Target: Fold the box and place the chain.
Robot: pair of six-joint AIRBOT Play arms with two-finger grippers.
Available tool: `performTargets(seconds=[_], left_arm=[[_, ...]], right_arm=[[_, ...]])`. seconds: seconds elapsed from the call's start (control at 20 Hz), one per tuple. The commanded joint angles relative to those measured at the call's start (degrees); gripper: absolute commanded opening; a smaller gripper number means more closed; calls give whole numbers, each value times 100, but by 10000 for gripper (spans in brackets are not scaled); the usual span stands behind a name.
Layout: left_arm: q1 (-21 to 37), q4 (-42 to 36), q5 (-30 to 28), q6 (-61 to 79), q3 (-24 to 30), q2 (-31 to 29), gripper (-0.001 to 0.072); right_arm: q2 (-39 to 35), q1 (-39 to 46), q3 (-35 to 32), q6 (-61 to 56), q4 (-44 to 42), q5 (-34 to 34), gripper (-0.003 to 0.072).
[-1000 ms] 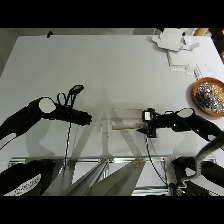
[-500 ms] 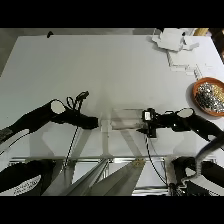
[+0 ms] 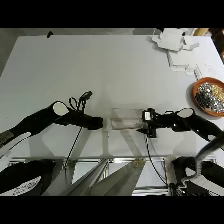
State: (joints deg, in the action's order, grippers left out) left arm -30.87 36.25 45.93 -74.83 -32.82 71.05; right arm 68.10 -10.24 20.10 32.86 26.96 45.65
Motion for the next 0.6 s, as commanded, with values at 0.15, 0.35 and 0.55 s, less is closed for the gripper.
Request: performTargets(seconds=[0.15,0.35,0.55], left_arm=[[-138,-195,-177,-2,-11,-186,182],[-138,-197,-212,2,-20,-271,231],[-332,-297,-647,2,-24,-267,233]], right_arm=[[0,0,2,0,0,0,437],[0,0,2,0,-2,0,437],[0,0,2,0,0,0,437]])
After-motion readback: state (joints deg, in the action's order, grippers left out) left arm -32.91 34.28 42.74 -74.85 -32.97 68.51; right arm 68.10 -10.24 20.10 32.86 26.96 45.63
